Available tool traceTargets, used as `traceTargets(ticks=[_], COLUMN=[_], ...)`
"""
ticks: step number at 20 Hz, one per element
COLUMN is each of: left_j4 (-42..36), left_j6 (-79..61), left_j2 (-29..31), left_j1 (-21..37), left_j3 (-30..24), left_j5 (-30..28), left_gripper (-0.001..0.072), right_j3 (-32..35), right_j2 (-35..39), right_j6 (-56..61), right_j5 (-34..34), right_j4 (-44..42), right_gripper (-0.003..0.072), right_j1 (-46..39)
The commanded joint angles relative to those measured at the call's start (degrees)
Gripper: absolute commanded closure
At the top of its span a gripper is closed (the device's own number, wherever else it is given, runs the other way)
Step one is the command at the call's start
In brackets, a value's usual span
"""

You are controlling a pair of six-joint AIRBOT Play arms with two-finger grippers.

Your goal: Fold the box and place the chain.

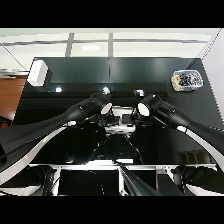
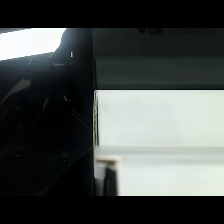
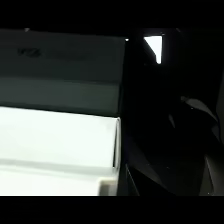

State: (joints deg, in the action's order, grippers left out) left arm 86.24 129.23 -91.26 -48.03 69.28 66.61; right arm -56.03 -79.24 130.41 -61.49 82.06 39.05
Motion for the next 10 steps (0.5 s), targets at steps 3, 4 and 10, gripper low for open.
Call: traceTargets(ticks=[3,4,10], left_j4=[0.0,0.0,0.0], left_j6=[0.0,0.0,0.0], left_j2=[0.0,0.0,0.0], left_j1=[0.0,0.0,0.0], left_j3=[0.0,0.0,0.0], left_j5=[-0.1,-0.1,0.0], left_gripper=[0.0682,0.0682,0.0682], right_j3=[-0.3,-0.3,-0.3], right_j2=[-2.3,-2.4,-2.4], right_j6=[2.3,2.3,2.3], right_j5=[-2.7,-2.3,-0.3], right_j4=[0.9,0.8,-0.1], right_gripper=[0.0368,0.0378,0.0671], right_j1=[0.3,0.3,0.3])
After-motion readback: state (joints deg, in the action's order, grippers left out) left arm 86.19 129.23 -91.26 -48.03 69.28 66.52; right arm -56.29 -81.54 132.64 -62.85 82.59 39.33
